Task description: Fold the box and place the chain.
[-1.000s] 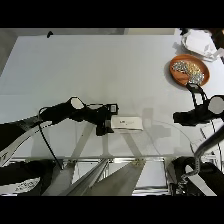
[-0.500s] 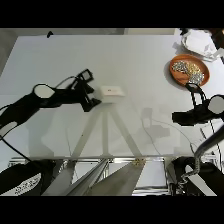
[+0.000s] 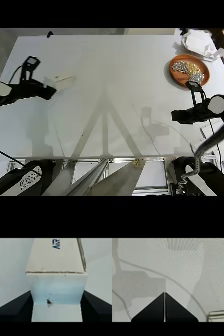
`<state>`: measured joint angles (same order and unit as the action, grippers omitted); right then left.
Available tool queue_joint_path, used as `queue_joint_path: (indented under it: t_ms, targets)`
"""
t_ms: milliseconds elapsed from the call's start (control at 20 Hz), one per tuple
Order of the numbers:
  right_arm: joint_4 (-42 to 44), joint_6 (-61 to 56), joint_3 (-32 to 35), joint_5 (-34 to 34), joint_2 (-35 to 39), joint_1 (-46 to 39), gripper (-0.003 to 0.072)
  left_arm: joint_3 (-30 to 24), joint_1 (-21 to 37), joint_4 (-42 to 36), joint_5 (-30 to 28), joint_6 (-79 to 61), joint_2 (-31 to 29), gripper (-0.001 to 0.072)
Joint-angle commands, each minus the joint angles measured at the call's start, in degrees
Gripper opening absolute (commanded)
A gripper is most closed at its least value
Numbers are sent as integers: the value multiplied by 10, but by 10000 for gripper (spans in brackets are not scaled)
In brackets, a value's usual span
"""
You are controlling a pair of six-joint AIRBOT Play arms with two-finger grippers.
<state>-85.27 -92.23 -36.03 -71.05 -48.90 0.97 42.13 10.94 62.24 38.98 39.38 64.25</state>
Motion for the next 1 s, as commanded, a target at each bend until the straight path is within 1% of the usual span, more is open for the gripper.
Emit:
queue_joint_path:
  t_ms: [0, 150, 250, 350, 600, 700, 800, 850, 900, 950]
  targets:
    - [0, 0, 0, 6, 0, 0, 19, -1, 109, 54, 13, 68, -1, 2]
    - [0, 0, 0, 17, 0, 0, 19, -7, 166, 62, 39, 72, 6, 2]
    - [0, 0, 0, 17, 0, 0, 19, -21, 184, 86, 49, 72, 16, 3]
    - [0, -1, 0, 15, 0, 0, 19, -39, 184, 125, 56, 72, 25, 3]
    - [0, -1, 0, 15, 0, 0, 19, -46, 184, 135, 75, 72, 40, 11]
    - [0, -1, 0, 15, 0, 0, 19, -47, 184, 162, 103, 71, 47, 11]
    - [1, -1, 0, 13, 0, 0, 20, -47, 184, 177, 112, 71, 51, 15]
    - [1, -1, 0, 12, 0, 0, 20, -47, 184, 175, 110, 71, 51, 63]
    - [1, -1, 0, 12, 0, 0, 20, -47, 183, 172, 109, 71, 51, 175]
    - [1, -1, 0, 12, 0, 0, 20, -47, 183, 170, 110, 71, 49, 314]
